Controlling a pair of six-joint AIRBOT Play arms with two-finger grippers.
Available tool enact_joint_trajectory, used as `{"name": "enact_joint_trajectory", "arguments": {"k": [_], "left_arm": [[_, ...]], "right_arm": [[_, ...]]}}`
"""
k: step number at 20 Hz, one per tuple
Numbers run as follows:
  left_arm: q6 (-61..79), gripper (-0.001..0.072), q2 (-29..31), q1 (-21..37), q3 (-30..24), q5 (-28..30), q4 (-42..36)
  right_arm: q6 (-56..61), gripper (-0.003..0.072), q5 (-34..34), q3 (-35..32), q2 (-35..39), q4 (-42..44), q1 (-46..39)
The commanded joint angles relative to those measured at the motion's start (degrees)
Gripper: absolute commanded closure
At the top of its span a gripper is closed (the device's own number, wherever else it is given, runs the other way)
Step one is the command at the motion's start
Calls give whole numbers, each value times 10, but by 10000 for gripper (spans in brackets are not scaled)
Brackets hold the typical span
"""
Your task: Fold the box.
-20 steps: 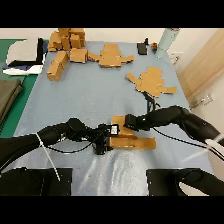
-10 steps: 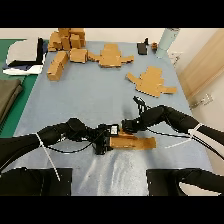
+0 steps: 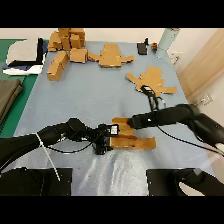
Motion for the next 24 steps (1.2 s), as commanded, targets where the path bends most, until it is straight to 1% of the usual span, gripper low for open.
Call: {"name": "enact_joint_trajectory", "arguments": {"k": [1,3,4,5,6,8,9,11,13,15,17,21,22,23,24], "left_arm": [[0,294,0,0,1,0,0],[0,294,0,0,1,0,0],[0,294,0,0,1,0,0],[0,294,0,0,1,0,0],[0,294,0,0,1,0,0],[0,294,0,0,1,0,0],[0,294,0,0,1,0,0],[0,295,0,0,1,0,0],[0,294,0,0,1,0,0],[0,294,0,0,1,0,0],[0,294,0,0,1,0,0],[0,294,0,0,1,0,0],[0,294,0,0,1,-1,0],[0,294,0,0,1,0,0],[0,294,0,0,1,0,0]], "right_arm": [[-19,683,-102,-30,125,-36,1],[-119,679,-150,-74,173,-35,4],[-175,563,-161,-94,186,-39,4],[-220,328,-158,-110,192,-50,4],[-269,223,-149,-123,193,-68,4],[-330,215,-122,-136,179,-114,4],[-351,171,-106,-139,167,-142,4],[-384,165,-71,-139,134,-170,4],[-424,165,-26,-139,97,-164,4],[-465,164,1,-139,64,-146,5],[-474,165,17,-139,58,-141,26],[-474,168,17,-139,60,-139,76],[-474,188,22,-139,60,-139,80],[-474,244,32,-139,59,-139,80],[-474,439,43,-139,59,-139,79]]}}
